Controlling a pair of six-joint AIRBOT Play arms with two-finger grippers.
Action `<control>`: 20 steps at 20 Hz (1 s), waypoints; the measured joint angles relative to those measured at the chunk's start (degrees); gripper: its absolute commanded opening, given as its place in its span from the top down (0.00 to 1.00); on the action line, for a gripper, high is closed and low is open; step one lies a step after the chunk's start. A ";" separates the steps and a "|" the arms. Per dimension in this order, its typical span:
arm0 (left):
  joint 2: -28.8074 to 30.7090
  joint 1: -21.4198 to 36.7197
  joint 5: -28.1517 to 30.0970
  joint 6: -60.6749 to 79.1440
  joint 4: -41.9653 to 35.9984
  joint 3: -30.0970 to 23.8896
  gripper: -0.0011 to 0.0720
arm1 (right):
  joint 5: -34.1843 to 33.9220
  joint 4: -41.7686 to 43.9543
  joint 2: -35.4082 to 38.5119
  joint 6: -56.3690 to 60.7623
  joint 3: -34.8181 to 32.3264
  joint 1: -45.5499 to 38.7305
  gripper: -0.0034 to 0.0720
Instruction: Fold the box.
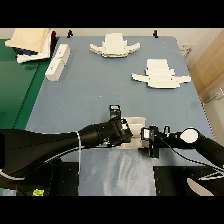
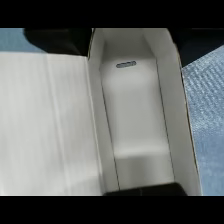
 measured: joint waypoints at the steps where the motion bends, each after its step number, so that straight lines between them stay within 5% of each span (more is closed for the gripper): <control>1: -0.15 -0.28 -0.22 -0.31 0.81 0.20 0.96 | -0.02 0.00 0.00 -0.02 0.00 -0.02 0.28; 5: -0.48 -0.76 -0.96 -1.14 2.32 0.66 0.96 | -0.02 0.00 0.00 -0.02 0.00 -0.04 0.28; 6: -0.48 -0.83 -1.09 -1.18 2.54 0.76 0.85 | -0.02 0.00 0.00 -0.04 0.00 -0.04 0.28; 7: -0.55 -0.90 -1.29 -1.16 2.73 0.90 0.39 | -0.02 -0.02 0.00 -0.11 0.00 -0.04 0.28; 8: -0.59 -0.90 -1.62 -1.16 3.28 1.09 0.27 | -0.02 -0.02 0.00 -0.17 0.00 0.00 0.28; 10: -0.55 -0.90 -2.51 -1.18 3.10 1.66 0.27 | -0.02 -0.02 0.00 -0.17 0.00 0.00 0.28; 15: 1.16 -0.72 -7.58 1.66 2.71 4.28 0.28 | -0.02 -0.02 0.00 -0.11 0.00 0.00 0.28; 16: 2.16 -0.39 -8.92 2.69 2.32 4.72 0.49 | -0.02 -0.02 0.00 -0.11 0.00 0.00 0.28; 18: 4.79 1.16 -11.98 5.51 0.92 5.29 0.72 | -0.02 -0.02 0.00 -0.11 0.00 0.00 0.28; 19: 6.29 2.32 -13.60 7.34 -0.44 5.46 0.97 | -0.02 -0.02 0.00 -0.09 0.00 0.00 0.28; 20: 8.09 3.93 -15.30 10.01 -2.38 5.57 0.96 | -0.02 -0.02 0.00 -0.09 0.00 0.00 0.28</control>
